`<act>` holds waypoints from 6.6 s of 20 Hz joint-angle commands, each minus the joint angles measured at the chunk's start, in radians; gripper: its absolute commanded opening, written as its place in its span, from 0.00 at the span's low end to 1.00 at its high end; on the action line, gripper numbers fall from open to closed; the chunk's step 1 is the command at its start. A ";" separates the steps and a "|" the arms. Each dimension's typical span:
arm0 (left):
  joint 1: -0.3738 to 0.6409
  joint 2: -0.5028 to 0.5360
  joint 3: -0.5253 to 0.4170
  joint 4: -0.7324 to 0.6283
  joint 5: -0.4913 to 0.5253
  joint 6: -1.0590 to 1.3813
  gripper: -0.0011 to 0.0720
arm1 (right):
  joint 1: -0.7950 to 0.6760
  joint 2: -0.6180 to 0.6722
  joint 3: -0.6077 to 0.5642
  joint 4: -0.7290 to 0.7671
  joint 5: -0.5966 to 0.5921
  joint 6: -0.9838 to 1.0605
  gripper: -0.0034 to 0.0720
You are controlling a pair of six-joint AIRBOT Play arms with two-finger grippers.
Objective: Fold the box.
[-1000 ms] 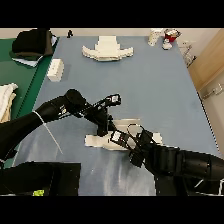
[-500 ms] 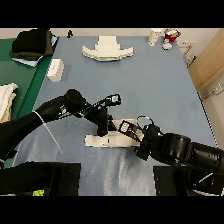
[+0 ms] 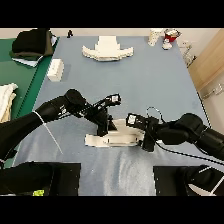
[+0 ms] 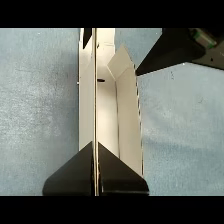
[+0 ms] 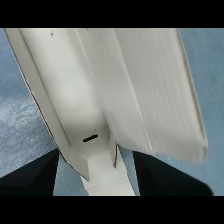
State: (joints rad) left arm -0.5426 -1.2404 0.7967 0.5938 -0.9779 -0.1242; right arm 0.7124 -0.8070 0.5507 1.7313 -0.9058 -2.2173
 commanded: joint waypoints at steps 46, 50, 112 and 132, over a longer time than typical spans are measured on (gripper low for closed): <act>0.000 -0.001 0.000 0.000 -0.001 0.000 0.04 | -0.249 -0.174 -0.095 0.489 0.059 -0.682 0.99; 0.000 -0.001 0.000 0.000 0.000 0.000 0.04 | -0.237 -0.175 -0.095 0.481 0.067 -0.652 0.99; 0.000 -0.001 0.000 0.000 0.048 0.004 0.04 | -0.237 -0.174 -0.149 0.472 0.115 -0.784 0.66; 0.036 0.144 0.001 0.202 -0.025 -0.401 0.68 | -0.237 -0.174 -0.149 0.472 0.115 -0.784 0.66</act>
State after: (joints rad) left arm -0.5243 -1.1561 0.7967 0.6956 -0.9833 -0.3260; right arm 0.4755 -0.9806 0.4015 2.2032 -0.7925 -3.0009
